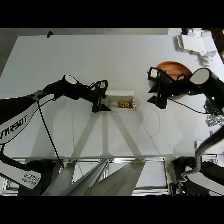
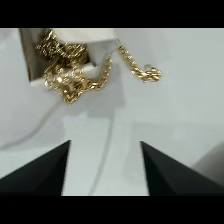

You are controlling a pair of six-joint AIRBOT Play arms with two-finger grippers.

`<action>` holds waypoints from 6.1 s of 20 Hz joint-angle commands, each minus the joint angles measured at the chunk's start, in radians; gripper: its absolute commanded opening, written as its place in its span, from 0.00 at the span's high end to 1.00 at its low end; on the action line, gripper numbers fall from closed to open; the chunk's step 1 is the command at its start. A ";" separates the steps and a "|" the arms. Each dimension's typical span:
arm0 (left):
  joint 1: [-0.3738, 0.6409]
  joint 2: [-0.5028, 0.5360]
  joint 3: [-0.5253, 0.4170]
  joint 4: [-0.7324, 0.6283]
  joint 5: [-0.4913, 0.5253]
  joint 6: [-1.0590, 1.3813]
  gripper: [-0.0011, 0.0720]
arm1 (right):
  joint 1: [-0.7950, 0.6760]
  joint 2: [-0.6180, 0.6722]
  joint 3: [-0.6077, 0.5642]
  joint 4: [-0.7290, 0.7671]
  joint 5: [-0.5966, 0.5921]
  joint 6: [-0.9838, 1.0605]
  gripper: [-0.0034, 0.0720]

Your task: Fold the box and place the chain.

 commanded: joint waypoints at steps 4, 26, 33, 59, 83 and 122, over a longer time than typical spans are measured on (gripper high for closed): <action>0.000 0.000 0.000 0.000 0.000 -0.001 0.63 | -0.019 -0.166 -0.072 0.374 -0.023 -0.531 0.15; 0.000 0.000 0.000 0.000 0.000 -0.001 0.63 | 0.034 -0.262 -0.072 0.370 -0.113 -0.573 0.94; 0.000 0.000 0.000 0.000 0.000 -0.001 0.63 | 0.034 -0.118 -0.072 0.189 -0.148 -0.302 0.94; 0.000 0.000 0.000 0.000 0.000 -0.001 0.63 | 0.123 0.032 -0.072 1.030 0.036 -0.232 0.93; 0.000 0.000 0.000 0.000 0.000 -0.001 0.63 | 0.198 -0.033 -0.071 0.346 -0.193 0.071 0.64; 0.000 0.000 0.000 0.000 0.000 -0.001 0.63 | 0.243 -0.183 0.051 0.127 -0.182 0.109 0.56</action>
